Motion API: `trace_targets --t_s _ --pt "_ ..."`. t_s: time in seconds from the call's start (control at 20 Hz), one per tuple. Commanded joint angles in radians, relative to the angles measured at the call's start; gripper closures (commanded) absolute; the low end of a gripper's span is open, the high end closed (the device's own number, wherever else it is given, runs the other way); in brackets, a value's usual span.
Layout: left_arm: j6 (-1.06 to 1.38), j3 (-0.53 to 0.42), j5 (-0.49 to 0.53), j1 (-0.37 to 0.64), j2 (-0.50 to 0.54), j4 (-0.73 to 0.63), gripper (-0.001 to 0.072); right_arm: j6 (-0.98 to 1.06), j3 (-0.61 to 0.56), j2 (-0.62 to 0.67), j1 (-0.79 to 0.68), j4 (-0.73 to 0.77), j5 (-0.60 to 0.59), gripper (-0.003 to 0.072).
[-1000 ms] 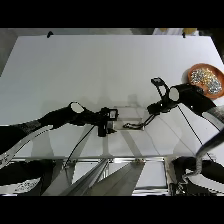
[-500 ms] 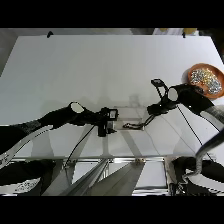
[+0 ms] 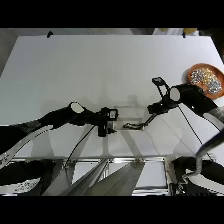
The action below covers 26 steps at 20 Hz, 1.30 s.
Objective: Fold the box and place the chain.
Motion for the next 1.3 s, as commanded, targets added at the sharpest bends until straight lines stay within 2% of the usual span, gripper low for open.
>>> trace_targets --t_s 0.0,0.15,0.3,0.6,0.8,0.9,1.1,1.25 --pt "0.0 0.0 0.0 0.001 0.001 0.0 0.0435 -0.026 0.001 0.112 0.001 0.0 0.019 0.067" --pt "0.0 0.0 0.0 0.001 0.001 0.0 0.0435 -0.069 0.001 0.253 0.001 0.047 0.085 0.067" --pt "0.0 0.0 0.0 0.001 0.001 0.0 0.0435 -0.127 0.001 0.391 0.001 0.164 0.144 0.067" --pt "0.0 0.0 0.0 0.001 0.001 0.0 0.0435 -0.202 0.001 0.566 0.001 0.43 0.152 0.067" --pt "0.0 0.0 0.0 0.001 0.001 0.0 0.0435 -0.281 0.001 0.587 0.004 0.594 0.137 0.067" --pt "0.0 0.0 0.0 0.001 0.001 0.0 0.0435 -0.285 0.001 0.586 0.043 0.617 0.092 0.067" --pt "0.0 0.0 0.0 0.001 0.001 0.0 0.0435 -0.28 0.001 0.553 0.2 0.574 -0.014 0.067" --pt "0.0 0.0 0.0 0.001 0.001 0.0 0.0435 -0.265 0.0 0.478 0.277 0.517 -0.035 0.067"
